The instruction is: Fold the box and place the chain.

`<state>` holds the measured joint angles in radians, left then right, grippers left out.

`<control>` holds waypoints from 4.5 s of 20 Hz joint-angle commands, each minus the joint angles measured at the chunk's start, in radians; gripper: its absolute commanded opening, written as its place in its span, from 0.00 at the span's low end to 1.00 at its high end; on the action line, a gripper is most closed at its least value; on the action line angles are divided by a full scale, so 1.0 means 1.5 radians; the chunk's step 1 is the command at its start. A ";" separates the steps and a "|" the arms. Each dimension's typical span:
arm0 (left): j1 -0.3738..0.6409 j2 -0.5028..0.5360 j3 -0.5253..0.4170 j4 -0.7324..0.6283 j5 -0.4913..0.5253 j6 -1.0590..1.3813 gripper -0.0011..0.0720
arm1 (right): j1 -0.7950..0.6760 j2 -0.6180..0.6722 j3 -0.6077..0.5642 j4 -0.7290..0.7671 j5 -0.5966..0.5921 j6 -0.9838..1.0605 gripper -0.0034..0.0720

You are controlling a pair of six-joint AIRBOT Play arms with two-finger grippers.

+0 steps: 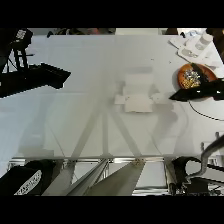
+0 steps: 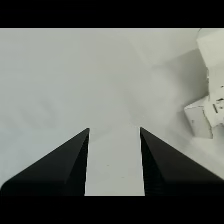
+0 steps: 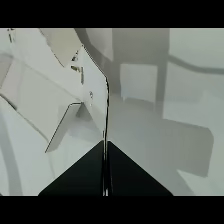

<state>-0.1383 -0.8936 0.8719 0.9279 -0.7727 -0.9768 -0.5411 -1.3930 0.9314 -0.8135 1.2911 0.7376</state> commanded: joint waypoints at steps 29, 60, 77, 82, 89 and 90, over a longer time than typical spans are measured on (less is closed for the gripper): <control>0.000 0.000 0.000 0.000 0.046 0.022 0.48 | 0.255 0.001 -0.140 0.209 -0.310 -0.091 0.06; 0.002 -0.355 0.252 -0.082 -0.180 0.054 0.51 | 0.255 0.001 -0.140 0.209 -0.310 -0.091 0.06; -0.034 -0.700 0.537 -0.190 -0.378 0.290 0.74 | 0.255 0.001 -0.140 0.209 -0.310 -0.091 0.06; -0.064 -0.710 0.537 -0.171 -0.373 0.321 0.74 | 0.255 0.001 -0.140 0.209 -0.310 -0.091 0.06; -0.072 -0.746 0.537 -0.172 -0.367 0.322 0.72 | 0.255 0.001 -0.140 0.209 -0.310 -0.091 0.06; -0.072 -0.749 0.537 -0.172 -0.366 0.322 0.71 | 0.255 0.001 -0.140 0.209 -0.310 -0.091 0.06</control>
<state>-0.2436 -2.0010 1.6764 0.6693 -1.3281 -0.4992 -0.1604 -1.3930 0.7212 -0.5003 0.8265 0.6014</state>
